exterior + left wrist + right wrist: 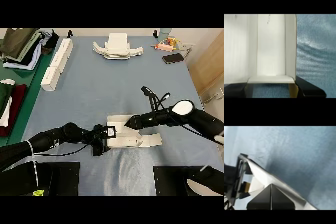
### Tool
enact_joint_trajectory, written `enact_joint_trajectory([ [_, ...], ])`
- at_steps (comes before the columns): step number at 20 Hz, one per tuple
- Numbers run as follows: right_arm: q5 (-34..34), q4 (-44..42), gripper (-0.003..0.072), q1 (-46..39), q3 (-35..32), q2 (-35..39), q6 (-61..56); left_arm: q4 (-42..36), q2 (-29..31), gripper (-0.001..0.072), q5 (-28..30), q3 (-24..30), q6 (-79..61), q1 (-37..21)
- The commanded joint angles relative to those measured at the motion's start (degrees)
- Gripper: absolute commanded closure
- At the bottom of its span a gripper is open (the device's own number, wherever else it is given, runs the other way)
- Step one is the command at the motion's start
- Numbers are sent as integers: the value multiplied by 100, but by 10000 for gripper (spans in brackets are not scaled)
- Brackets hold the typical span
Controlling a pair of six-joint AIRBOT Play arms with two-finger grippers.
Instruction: Fold the box.
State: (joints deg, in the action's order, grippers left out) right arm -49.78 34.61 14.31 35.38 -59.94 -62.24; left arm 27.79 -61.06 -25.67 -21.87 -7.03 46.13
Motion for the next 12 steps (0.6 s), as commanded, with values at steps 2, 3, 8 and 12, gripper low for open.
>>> enact_joint_trajectory([
  [2,52,254,681,13,245,-892,804,2,-2,306,2,2,-2,-4],
  [3,26,249,681,13,223,-962,914,2,-2,306,2,2,-2,-4],
  [8,33,271,681,35,197,-999,1130,2,-2,306,2,2,-2,-4],
  [12,24,269,681,35,199,-999,1128,2,-2,306,2,2,-2,-4],
])
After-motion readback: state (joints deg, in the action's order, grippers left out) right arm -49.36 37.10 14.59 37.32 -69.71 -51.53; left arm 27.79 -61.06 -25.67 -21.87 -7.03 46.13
